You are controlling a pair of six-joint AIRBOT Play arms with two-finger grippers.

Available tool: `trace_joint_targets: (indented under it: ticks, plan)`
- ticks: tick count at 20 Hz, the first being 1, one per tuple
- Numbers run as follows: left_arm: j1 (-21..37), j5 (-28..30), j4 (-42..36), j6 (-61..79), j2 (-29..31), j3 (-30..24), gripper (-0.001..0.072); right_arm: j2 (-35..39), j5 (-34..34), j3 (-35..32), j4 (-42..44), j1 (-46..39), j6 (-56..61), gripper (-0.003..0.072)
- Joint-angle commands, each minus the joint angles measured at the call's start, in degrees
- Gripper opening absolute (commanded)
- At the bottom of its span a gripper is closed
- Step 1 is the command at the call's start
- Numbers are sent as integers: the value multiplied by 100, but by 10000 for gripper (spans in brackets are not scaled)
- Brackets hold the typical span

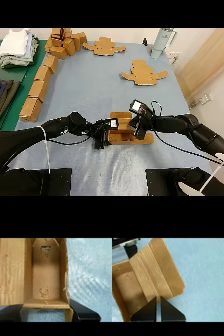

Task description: Fold the box.

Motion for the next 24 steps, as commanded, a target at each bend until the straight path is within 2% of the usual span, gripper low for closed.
trace_joint_targets:
  ticks: [1,8,15,18,21,24]
  plan:
    - [7,0,2,0,-2,4,490,-361,422,-2,470,85,-520,14]
    - [7,0,2,0,-2,4,490,-1196,450,-2,466,83,-579,14]
    - [7,0,2,0,-2,4,490,-1220,470,0,376,83,-601,15]
    - [7,0,0,0,-2,4,490,-1021,485,48,271,81,-599,15]
    - [4,0,0,0,-2,4,490,-501,409,94,-52,70,-577,19]
    - [7,0,0,0,-2,4,490,142,-455,92,-573,70,-114,26]
